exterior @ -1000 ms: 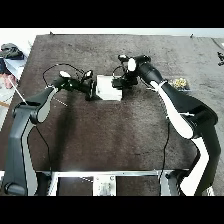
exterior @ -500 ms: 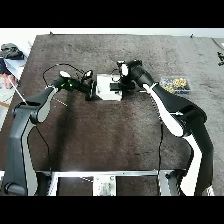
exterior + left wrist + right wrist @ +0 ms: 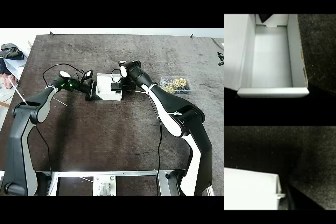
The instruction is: Fold the box and place the chain.
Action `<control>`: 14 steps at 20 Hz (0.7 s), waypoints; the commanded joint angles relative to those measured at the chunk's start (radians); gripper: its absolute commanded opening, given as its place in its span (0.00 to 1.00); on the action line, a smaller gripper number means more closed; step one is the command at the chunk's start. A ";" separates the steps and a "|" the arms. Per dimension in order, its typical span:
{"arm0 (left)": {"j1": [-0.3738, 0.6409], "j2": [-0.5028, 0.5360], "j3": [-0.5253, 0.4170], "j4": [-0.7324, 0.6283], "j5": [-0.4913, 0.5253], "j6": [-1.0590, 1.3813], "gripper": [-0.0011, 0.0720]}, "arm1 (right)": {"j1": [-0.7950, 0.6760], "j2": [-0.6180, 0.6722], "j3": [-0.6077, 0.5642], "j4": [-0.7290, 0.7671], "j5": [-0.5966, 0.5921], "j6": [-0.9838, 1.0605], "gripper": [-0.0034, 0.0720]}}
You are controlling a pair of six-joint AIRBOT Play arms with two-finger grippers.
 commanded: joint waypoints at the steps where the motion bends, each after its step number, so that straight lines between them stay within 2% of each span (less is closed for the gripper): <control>1: 0.000 0.000 0.000 0.000 0.000 0.000 0.40 | 0.012 0.000 0.000 -0.015 -0.027 0.028 0.39; 14: 0.000 0.000 0.000 0.000 0.000 0.000 0.40 | 0.032 -0.008 -0.002 -0.061 0.007 0.054 0.39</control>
